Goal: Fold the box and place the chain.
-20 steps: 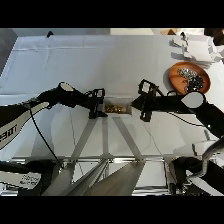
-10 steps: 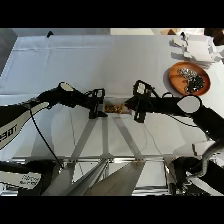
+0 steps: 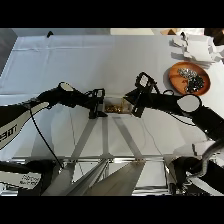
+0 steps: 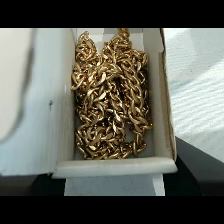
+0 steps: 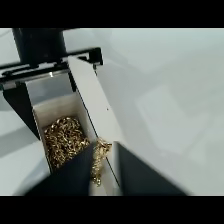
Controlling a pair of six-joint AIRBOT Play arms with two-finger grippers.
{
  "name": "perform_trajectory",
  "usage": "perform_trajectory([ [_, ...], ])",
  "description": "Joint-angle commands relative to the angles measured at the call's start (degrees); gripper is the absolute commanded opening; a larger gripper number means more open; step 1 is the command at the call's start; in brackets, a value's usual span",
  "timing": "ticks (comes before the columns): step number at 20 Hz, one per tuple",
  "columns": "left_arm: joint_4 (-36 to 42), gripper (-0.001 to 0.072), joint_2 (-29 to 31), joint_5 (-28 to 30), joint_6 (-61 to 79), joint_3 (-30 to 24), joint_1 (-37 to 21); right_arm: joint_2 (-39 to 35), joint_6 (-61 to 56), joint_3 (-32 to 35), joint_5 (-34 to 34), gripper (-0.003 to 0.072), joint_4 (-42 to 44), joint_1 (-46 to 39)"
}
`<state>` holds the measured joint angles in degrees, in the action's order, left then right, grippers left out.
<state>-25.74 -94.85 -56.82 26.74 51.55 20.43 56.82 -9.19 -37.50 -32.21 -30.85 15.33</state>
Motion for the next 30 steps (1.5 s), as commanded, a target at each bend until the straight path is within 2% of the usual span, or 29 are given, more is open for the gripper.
perform_trajectory([
  [1, -0.02, 0.0275, -0.02, 0.02, 0.02, 0.0, 0.02, 0.11, 0.0, -0.79, -3.87, 0.0434, 0.28, 0.07],
  [4, -0.02, 0.0275, -0.02, 0.0, 0.02, 0.0, 0.02, 0.13, -0.13, -3.58, -8.0, 0.0412, 0.24, 0.07],
  [5, -0.02, 0.0275, -0.02, 0.02, 0.02, 0.0, 0.02, 0.42, -2.58, -5.31, -7.98, 0.0384, -0.09, 0.07],
  [6, -0.02, 0.0275, -0.02, 0.02, 0.02, 0.0, 0.02, 1.29, -7.89, -7.98, -7.56, 0.0341, -1.73, -0.15],
  [9, -0.02, 0.0275, -0.02, 0.0, 0.02, 0.0, 0.02, 8.31, -25.81, -17.81, -10.38, 0.034, -9.99, -2.4],
  [11, -0.02, 0.0275, -0.02, 0.02, 0.02, 0.0, 0.02, 15.98, -36.17, -24.87, -16.35, 0.0339, -15.12, -4.07],
  [12, -0.02, 0.0275, -0.02, 0.02, 0.02, 0.0, 0.02, 20.55, -39.98, -29.0, -21.44, 0.0339, -17.35, -4.72],
  [14, -0.02, 0.0275, -0.02, 0.0, 0.02, 0.0, 0.02, 28.61, -41.35, -35.93, -31.45, 0.0339, -18.95, -4.98],
  [16, -0.02, 0.0275, -0.02, 0.0, 0.02, 0.0, 0.02, 33.81, -39.91, -39.56, -36.52, 0.0341, -18.67, -4.5],
  [19, -0.02, 0.0275, -0.02, 0.02, 0.02, 0.0, 0.02, 35.82, -34.12, -39.65, -38.58, 0.0341, -18.38, -3.67],
  [25, -0.02, 0.0275, -0.02, 0.02, 0.02, 0.0, 0.02, 34.95, -27.71, -39.26, -40.89, 0.0339, -21.31, -1.7],
  [28, -0.02, 0.0275, -0.02, 0.0, 0.02, 0.0, 0.02, 31.52, -24.41, -35.85, -36.22, 0.0336, -24.87, 0.17],
  [30, -0.02, 0.0275, -0.02, 0.0, 0.02, 0.0, 0.02, 27.65, -20.96, -31.08, -30.99, 0.0341, -24.83, 0.79],
])
